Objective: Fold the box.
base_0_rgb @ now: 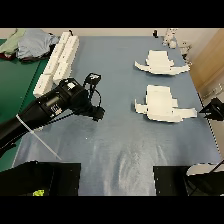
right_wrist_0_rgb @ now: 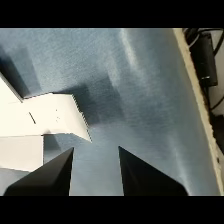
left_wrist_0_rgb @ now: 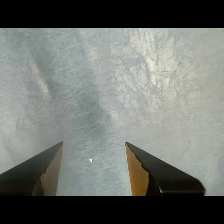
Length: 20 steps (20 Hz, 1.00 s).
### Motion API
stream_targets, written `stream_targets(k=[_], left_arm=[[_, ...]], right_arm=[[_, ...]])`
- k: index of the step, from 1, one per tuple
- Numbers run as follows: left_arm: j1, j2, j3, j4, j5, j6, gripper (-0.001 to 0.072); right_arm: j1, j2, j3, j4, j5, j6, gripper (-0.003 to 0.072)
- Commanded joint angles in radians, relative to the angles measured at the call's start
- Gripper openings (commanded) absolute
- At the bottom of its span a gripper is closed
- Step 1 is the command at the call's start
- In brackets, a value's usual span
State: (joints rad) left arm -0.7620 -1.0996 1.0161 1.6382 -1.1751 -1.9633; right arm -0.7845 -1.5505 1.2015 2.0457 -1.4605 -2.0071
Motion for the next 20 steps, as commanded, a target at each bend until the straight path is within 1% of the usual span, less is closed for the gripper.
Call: stream_targets(k=[1, 4, 6, 9, 10, 12, 13, 14, 15, 18, 20], left_arm=[[0.001, 0.001, 0.0, 0.0, 0.025, 0.0, 0.0593], [0.001, 0.001, 0.0, -0.001, 0.024, 0.0, 0.0593], [0.001, 0.001, 0.0, 0.0, 0.024, 0.0, 0.0593], [0.001, 0.001, 0.0, 0.0, 0.024, 0.0, 0.0593], [0.001, 0.001, 0.0, 0.0, 0.024, 0.0, 0.0593], [0.001, 0.001, 0.0, -0.001, 0.024, 0.0, 0.0594], [0.001, 0.001, 0.0, -0.001, 0.025, 0.0, 0.0593], [0.001, 0.001, 0.0, -0.001, 0.027, 0.0, 0.0593], [0.001, 0.001, 0.0, -0.001, 0.034, 0.0, 0.0593], [0.001, 0.001, 0.0, -0.008, 0.085, 0.0, 0.0593], [0.001, 0.001, 0.0, -0.023, 0.126, 0.0, 0.0593]], right_arm=[[-0.017, -0.102, 0.046, 0.119, -0.101, -0.133, 0.0418], [0.0, -0.16, 0.047, 0.136, -0.109, -0.164, 0.0417], [0.018, -0.183, 0.048, 0.144, -0.108, -0.171, 0.0369], [0.059, -0.185, 0.064, 0.196, -0.108, -0.211, 0.0357], [0.079, -0.187, 0.076, 0.196, -0.112, -0.212, 0.0303], [0.124, -0.187, 0.084, 0.195, -0.12, -0.224, 0.0124], [0.147, -0.187, 0.084, 0.194, -0.126, -0.23, 0.0052], [0.172, -0.187, 0.084, 0.194, -0.13, -0.229, 0.0004], [0.195, -0.186, 0.084, 0.195, -0.129, -0.225, 0.0003], [0.281, -0.174, 0.078, 0.196, -0.122, -0.129, 0.0001], [0.358, -0.138, 0.048, 0.199, -0.085, -0.071, 0.0001]])
